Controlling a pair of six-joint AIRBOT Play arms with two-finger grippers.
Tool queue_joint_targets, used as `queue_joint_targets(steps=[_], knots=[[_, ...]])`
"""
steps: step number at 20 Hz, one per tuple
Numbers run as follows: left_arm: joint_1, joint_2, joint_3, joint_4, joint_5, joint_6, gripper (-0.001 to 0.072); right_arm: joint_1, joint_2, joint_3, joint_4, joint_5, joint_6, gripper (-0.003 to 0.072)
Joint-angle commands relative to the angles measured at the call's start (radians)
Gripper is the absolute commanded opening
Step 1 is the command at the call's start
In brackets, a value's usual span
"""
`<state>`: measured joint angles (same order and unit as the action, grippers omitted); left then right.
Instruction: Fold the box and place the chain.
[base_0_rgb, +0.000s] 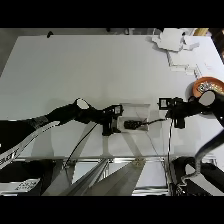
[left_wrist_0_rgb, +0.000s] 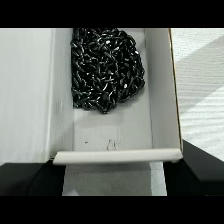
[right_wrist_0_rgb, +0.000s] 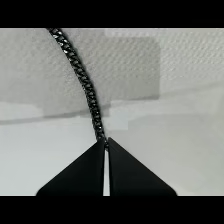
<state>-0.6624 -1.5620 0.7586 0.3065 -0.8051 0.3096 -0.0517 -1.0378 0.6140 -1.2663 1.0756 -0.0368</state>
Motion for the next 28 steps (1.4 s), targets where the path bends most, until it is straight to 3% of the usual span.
queue_joint_targets(steps=[1, 2, 14, 21, 22, 25, 28], knots=[[0.000, 0.001, 0.000, 0.000, 0.000, 0.000, 0.0210, 0.001, 0.018, -0.005, -0.032, -0.026, 0.006, 0.0186], [0.000, 0.001, 0.000, 0.000, 0.000, 0.000, 0.0210, 0.001, 0.010, -0.008, -0.042, -0.045, 0.006, 0.0242], [0.000, 0.001, 0.000, 0.000, 0.000, 0.000, 0.0210, 0.001, -0.101, -0.037, -0.042, -0.059, -0.051, 0.0217], [0.000, 0.001, 0.000, 0.000, 0.000, 0.000, 0.0210, 0.001, -0.122, -0.037, -0.035, -0.092, -0.050, 0.0134], [0.000, 0.001, 0.000, 0.000, 0.000, 0.000, 0.0210, 0.001, -0.121, -0.037, -0.035, -0.089, -0.050, 0.0019], [0.000, 0.001, 0.000, 0.000, 0.000, 0.000, 0.0210, 0.001, -0.100, -0.037, -0.041, -0.034, -0.049, 0.0020], [0.000, 0.001, 0.000, 0.000, 0.000, 0.000, 0.0210, 0.001, 0.005, -0.037, -0.034, 0.021, -0.038, 0.0019]])
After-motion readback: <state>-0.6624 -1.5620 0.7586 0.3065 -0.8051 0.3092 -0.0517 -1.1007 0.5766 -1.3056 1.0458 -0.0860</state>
